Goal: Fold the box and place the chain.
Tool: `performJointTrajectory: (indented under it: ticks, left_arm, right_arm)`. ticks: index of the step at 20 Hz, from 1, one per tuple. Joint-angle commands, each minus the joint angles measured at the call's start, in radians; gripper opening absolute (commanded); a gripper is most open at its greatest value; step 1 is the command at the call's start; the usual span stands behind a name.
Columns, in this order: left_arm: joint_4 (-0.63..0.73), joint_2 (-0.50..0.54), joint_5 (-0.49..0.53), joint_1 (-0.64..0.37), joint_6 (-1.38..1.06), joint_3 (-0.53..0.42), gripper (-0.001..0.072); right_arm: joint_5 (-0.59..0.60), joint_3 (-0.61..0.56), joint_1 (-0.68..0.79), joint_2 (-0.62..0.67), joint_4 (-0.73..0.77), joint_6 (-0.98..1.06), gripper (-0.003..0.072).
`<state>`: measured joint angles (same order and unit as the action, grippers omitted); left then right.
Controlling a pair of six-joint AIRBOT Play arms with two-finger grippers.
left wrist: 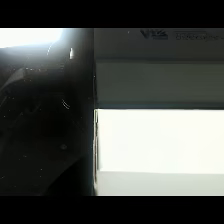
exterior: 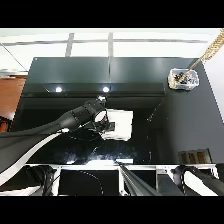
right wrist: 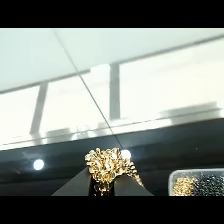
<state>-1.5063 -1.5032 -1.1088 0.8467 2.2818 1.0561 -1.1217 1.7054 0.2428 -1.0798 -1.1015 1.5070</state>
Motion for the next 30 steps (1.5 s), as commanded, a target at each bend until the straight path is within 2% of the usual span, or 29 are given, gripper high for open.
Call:
performJointTrajectory:
  ticks: [1,4,7,11,12,17,22,27,30]
  left_arm:
    - [0.000,0.000,0.000,0.000,0.000,0.000,0.0029]
    - [0.000,0.000,0.000,0.000,0.000,0.000,0.0029]
    - [0.000,0.000,0.000,0.000,0.000,0.000,0.0029]
    - [0.000,0.000,0.000,0.000,0.000,0.000,0.0029]
    - [0.000,0.000,0.000,0.000,0.000,0.000,0.0029]
    - [0.000,0.000,0.001,0.000,0.000,0.000,0.0030]
    - [0.000,0.000,0.001,0.000,0.000,0.000,0.0030]
    - [0.000,0.000,0.001,0.000,0.000,0.000,0.0029]
    - [0.000,0.000,0.000,0.000,0.000,0.000,0.0029]
  right_arm:
    - [-0.015,0.001,-0.002,0.067,0.043,-0.037,0.0037]
    - [-0.051,0.001,-0.003,0.106,0.089,-0.051,0.0037]
    - [-0.218,0.001,-0.017,0.146,0.105,-0.097,0.0037]
    - [-0.418,0.000,-0.184,0.173,0.102,-0.201,0.0037]
    - [-0.429,-0.010,-0.244,0.173,0.103,-0.221,0.0037]
    - [-0.429,-0.072,-0.438,0.171,0.108,-0.220,0.0037]
    - [-0.398,-0.127,-0.523,0.137,0.276,-0.217,0.0037]
    - [-0.318,-0.154,-0.643,0.056,0.285,-0.217,0.0037]
    - [-0.311,-0.154,-0.649,0.047,0.274,-0.217,0.0036]
